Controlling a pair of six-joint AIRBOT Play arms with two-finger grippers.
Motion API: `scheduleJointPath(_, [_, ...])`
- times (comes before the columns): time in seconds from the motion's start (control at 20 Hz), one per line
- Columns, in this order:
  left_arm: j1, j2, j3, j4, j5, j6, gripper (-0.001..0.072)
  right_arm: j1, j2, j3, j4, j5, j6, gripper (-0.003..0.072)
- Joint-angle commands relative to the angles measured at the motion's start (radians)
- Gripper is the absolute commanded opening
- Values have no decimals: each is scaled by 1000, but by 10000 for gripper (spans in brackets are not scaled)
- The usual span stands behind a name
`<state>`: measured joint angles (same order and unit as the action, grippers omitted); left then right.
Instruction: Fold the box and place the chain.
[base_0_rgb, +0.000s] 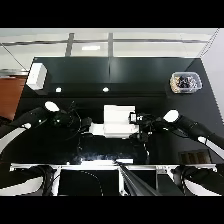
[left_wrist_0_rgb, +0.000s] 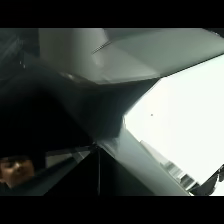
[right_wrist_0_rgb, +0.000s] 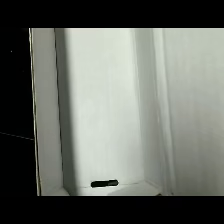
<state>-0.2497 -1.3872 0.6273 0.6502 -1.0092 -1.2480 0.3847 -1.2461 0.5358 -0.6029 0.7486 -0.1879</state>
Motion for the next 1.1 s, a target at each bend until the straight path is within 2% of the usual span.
scheduleJointPath(0.0, [-28, -10, 53, -12, -27, 34, 28, 0, 1, 0, 0, -2, 0, 475])
scheduleJointPath(0.05, [-29, -10, 73, -12, -60, 57, 32, 0, 1, 0, 0, -2, 0, 475])
scheduleJointPath(0.1, [-29, -9, 91, -12, -86, 66, 90, 0, 1, 0, 0, -2, 0, 475])
scheduleJointPath(0.15, [-29, -7, 109, -12, -105, 68, 187, 1, 1, 0, 0, -1, 0, 475])
scheduleJointPath(0.2, [-29, -6, 127, -12, -120, 68, 363, 0, 1, 0, 0, -2, 0, 475])
scheduleJointPath(0.3, [-29, -6, 158, -12, -141, 67, 630, 0, 1, 0, 0, -2, 0, 475])
scheduleJointPath(0.35, [-30, -6, 168, -12, -150, 66, 656, 0, 1, 0, 0, -2, 0, 475])
scheduleJointPath(0.65, [-101, -6, 178, -11, -128, 43, 656, 0, 1, 0, 0, -2, 0, 475])
scheduleJointPath(1.05, [-237, -6, 179, 13, 125, -111, 654, 0, 1, 0, 0, -17, 0, 475])
